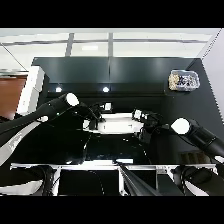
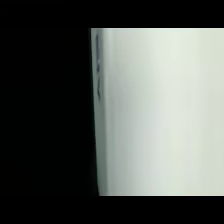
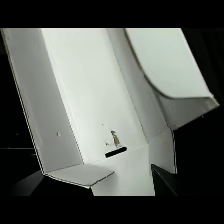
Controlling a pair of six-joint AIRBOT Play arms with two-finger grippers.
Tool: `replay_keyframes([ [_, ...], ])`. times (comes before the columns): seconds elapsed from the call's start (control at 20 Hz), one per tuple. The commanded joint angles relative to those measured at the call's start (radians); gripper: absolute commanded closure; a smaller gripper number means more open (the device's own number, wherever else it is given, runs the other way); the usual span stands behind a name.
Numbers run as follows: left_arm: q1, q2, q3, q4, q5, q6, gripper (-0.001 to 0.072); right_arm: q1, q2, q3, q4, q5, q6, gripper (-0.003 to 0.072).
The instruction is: Fold the box and place the chain.
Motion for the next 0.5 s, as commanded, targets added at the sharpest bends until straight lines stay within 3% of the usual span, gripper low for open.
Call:
replay_keyframes([
  [0.0, 0.000, 0.000, 0.001, 0.000, 0.000, 0.000, 0.0680, 0.000, 0.001, 0.001, -0.039, -0.052, 0.043, -0.0002],
  [0.45, 0.000, 0.000, 0.001, 0.000, 0.000, 0.000, 0.0681, 0.000, -0.002, -0.034, 0.022, -0.053, 0.079, -0.0002],
])
